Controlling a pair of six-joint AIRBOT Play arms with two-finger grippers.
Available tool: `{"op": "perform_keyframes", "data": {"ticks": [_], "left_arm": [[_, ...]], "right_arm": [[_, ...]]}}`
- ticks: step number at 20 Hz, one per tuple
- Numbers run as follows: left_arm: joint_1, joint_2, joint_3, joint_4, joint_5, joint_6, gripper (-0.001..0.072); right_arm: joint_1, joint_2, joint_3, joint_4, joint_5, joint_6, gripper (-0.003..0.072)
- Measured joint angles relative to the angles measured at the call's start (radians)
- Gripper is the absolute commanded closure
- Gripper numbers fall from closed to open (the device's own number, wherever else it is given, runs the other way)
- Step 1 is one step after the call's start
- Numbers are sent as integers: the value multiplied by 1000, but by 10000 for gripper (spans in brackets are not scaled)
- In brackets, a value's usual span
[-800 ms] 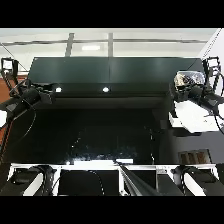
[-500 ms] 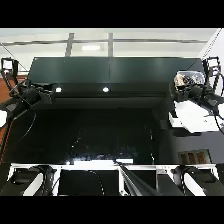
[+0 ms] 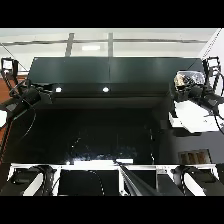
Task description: Fold the box and place the chain.
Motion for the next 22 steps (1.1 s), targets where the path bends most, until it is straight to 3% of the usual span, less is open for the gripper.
{"op": "perform_keyframes", "data": {"ticks": [6, 7, 8, 9, 11, 14, 17, 19, 21, 22], "left_arm": [[-2, -5, 0, -47, 25, 0, 681], [-2, -13, 0, -56, 41, 0, 671], [-2, -27, 0, -70, 59, 0, 427], [-2, -44, 0, -85, 70, 0, -3], [-2, -85, 0, -105, 79, -10, 4], [1, -119, 0, -118, 36, -22, 4], [3, -128, 0, -122, -36, -64, 5], [3, -132, 0, -105, -84, -111, 5], [3, -134, 0, -58, -122, -170, 5], [3, -134, 0, -34, -139, -201, 5]], "right_arm": [[10, -11, 0, 233, -93, 0, 666], [9, -21, 0, 248, -138, 0, 504], [6, -36, 0, 254, -192, 0, 90], [-1, -57, 0, 258, -249, 0, -26], [-24, -106, 1, 255, -316, -3, -24], [-124, -180, 43, 223, -288, 2, -22], [-324, -257, 166, 187, -222, 31, 89], [-495, -331, 286, 99, -138, 136, 82], [-639, -420, 410, -60, 8, 306, -11], [-696, -467, 468, -152, 97, 375, -16]]}}
